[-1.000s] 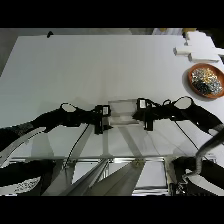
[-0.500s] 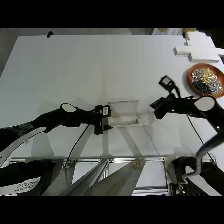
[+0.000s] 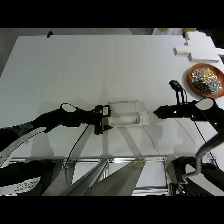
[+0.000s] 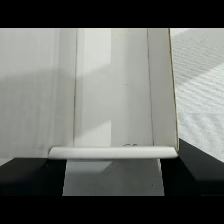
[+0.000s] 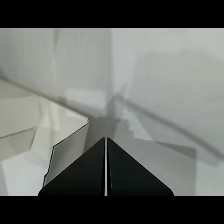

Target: Fold the box and place the chain.

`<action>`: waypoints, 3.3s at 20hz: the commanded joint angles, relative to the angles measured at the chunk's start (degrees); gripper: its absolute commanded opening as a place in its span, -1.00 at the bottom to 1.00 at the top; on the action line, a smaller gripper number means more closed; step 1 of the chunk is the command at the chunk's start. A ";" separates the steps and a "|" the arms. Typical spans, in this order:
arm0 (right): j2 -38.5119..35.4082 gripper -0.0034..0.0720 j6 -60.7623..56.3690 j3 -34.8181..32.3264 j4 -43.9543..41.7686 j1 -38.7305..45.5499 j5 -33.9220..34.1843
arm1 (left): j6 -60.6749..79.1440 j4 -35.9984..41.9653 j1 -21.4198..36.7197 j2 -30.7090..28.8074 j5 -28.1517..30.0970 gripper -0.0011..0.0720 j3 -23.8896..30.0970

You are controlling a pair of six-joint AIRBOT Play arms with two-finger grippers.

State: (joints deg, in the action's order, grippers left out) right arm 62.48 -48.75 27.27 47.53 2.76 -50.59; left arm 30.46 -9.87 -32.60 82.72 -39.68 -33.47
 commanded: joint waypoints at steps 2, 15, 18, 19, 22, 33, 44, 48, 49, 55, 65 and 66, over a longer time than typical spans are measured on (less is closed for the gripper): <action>3.30 -0.87 -2.47 -0.87 -2.67 -2.82 -4.68 | -0.02 0.02 0.00 -0.04 0.02 -0.73 0.00; 4.20 -0.87 -4.42 -1.22 -2.69 -2.99 -5.29 | -0.02 0.02 0.00 -0.04 0.02 -0.73 0.00; 4.20 -0.87 -4.57 -1.20 -2.60 -2.89 -4.90 | -0.02 0.02 0.00 -0.04 0.00 -0.73 0.00; 4.17 -0.87 -5.03 -1.20 -2.80 -2.03 -4.90 | -0.02 0.02 0.00 -0.04 0.00 -0.73 0.00; 3.54 -0.87 -5.03 -1.20 -3.30 1.70 -4.26 | -0.02 0.02 0.00 -0.04 -0.20 -0.73 0.00; 6.97 -0.87 -4.72 -1.22 -8.11 -0.35 -1.86 | -0.02 0.02 0.00 -0.04 -0.20 -0.73 0.00; 4.31 -0.86 -2.84 -1.22 -10.49 -2.05 -6.32 | -0.02 0.02 0.00 -0.04 -0.20 -0.73 0.00; 2.54 -0.59 -2.84 -1.22 -11.61 -2.05 -9.03 | -0.02 0.02 0.00 -0.04 -0.20 -0.73 0.00; 2.51 -0.44 -2.82 -1.22 -12.59 -2.05 -9.55 | -0.02 0.02 0.00 -0.04 -0.20 -0.73 0.00; 2.47 -0.29 -2.25 -1.22 -14.32 -2.12 -11.69 | -0.02 0.00 0.00 -0.04 -0.20 -0.73 0.00; -1.51 -0.07 -5.09 -1.20 -12.76 -7.78 -4.70 | -0.02 0.00 0.00 -0.04 -0.20 -0.73 0.00; -1.51 0.00 -6.14 -1.18 -12.79 -9.42 -3.06 | -0.02 0.02 0.00 -0.04 -0.20 -0.73 0.00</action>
State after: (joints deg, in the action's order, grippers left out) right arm 61.23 -52.47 26.06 33.89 -3.27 -58.13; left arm 30.44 -9.85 -32.60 82.72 -39.88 -33.50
